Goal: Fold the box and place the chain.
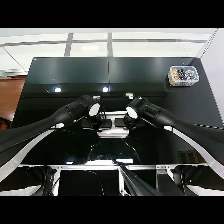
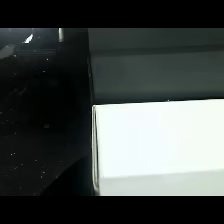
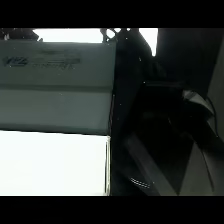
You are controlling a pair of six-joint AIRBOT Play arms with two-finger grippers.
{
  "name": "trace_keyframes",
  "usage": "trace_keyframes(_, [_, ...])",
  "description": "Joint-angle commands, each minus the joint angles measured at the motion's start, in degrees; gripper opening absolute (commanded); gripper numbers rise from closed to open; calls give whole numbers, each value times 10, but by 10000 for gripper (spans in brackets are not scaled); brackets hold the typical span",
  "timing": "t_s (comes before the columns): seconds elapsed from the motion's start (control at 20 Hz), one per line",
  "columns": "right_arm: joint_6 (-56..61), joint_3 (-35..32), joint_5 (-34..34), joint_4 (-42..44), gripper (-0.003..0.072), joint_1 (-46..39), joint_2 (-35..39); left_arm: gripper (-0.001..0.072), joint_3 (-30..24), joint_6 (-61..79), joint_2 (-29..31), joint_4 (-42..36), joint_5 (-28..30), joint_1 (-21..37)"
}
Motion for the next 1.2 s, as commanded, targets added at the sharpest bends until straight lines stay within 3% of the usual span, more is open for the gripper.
trace_keyframes(0.0, [7,0,5,-11,92,4,-1,31,0,1,0,1,0,0])
trace_keyframes(0.05, [6,0,1,-8,174,4,-1,31,0,1,0,1,0,0])
trace_keyframes(0.1, [6,0,1,-7,174,4,-1,31,0,1,0,1,0,0])
trace_keyframes(0.15, [6,0,2,-7,74,4,-1,31,0,1,0,1,0,0])
trace_keyframes(0.2, [6,0,3,-8,20,4,-1,31,0,1,0,1,0,0])
trace_keyframes(0.35, [6,1,6,-10,26,4,2,31,0,1,0,1,0,0])
trace_keyframes(0.45, [4,8,12,-12,371,4,10,31,0,1,0,1,0,0])
trace_keyframes(0.7, [-55,37,61,-18,382,4,110,31,0,1,0,1,2,0])
trace_keyframes(0.8, [-63,37,77,-91,382,2,182,31,0,1,0,1,0,0])
trace_keyframes(1.0, [-58,26,129,-455,382,-25,236,31,0,1,0,1,0,0])
trace_keyframes(1.05, [-58,15,103,-497,382,-58,236,31,0,1,0,1,0,0])
trace_keyframes(1.15, [-35,-17,-9,-496,385,-156,236,31,0,1,0,2,0,0])
